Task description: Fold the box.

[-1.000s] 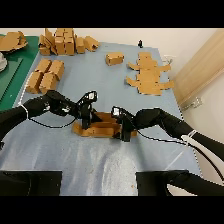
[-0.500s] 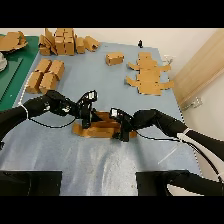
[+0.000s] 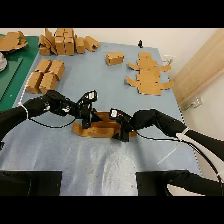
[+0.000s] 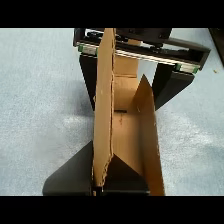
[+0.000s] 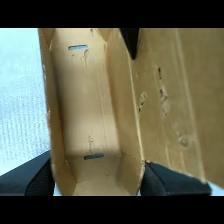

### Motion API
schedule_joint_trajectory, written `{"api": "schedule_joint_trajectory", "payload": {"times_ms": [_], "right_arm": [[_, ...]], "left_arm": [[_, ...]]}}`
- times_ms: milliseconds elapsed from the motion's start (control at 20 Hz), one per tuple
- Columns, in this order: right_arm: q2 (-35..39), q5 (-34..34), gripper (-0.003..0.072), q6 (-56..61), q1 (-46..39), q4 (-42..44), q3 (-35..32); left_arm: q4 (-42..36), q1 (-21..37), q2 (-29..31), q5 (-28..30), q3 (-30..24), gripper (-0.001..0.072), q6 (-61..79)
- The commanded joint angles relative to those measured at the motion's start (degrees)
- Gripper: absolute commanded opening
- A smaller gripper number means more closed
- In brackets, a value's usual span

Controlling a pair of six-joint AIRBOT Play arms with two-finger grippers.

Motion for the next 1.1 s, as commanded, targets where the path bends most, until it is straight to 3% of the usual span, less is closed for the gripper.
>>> {"api": "schedule_joint_trajectory", "payload": {"times_ms": [0,550,800,1050], "right_arm": [[0.0,-1.22,0.0711,0.04,0.07,-0.26,0.04],[-0.33,0.66,0.0712,0.04,0.37,-0.66,0.04],[-0.66,4.55,0.0711,0.04,2.58,-1.07,0.04],[-0.66,1.99,0.0711,0.04,2.56,-3.82,0.04]], "left_arm": [[0.0,0.0,-0.04,0.07,0.0,0.0013,0.02],[0.0,0.0,-0.04,0.07,0.0,0.0012,0.02],[0.0,0.0,-0.04,0.07,0.0,0.0012,0.02],[0.0,0.0,-0.04,0.07,0.0,0.0013,0.02]]}}
